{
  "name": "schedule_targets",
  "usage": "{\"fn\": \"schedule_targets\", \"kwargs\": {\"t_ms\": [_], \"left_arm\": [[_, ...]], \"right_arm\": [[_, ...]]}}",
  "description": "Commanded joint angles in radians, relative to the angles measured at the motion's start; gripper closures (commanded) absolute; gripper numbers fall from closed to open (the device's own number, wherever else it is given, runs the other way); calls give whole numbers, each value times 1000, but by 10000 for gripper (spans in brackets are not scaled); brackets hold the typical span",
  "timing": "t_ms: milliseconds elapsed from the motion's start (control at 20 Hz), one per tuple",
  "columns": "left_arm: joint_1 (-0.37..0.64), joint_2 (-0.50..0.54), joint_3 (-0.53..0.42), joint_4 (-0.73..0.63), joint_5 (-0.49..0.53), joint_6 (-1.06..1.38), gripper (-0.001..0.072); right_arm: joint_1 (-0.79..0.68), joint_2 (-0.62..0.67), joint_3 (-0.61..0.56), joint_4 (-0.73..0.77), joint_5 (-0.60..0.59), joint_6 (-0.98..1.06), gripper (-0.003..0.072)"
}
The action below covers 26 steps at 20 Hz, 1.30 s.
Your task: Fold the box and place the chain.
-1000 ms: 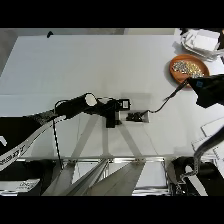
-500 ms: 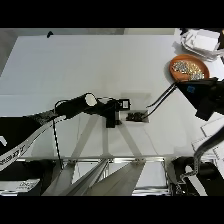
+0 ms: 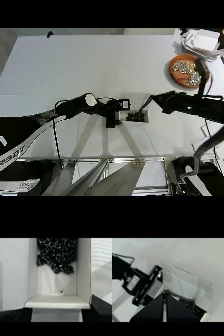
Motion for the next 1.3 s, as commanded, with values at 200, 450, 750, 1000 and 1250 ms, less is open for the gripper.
{"fn": "schedule_targets", "kwargs": {"t_ms": [200,450,750,1000,1250], "left_arm": [[0,0,0,0,0,0,499],[0,0,0,0,0,0,499],[0,0,0,0,0,0,499],[0,0,0,0,0,0,499],[0,0,0,0,0,0,499]], "right_arm": [[1,-208,-53,-11,-12,-95,671],[2,-287,-53,-43,5,-94,671],[131,-329,-53,-201,-16,-55,472],[134,-320,24,-170,67,-48,447],[134,-310,377,-462,334,40,672]]}}
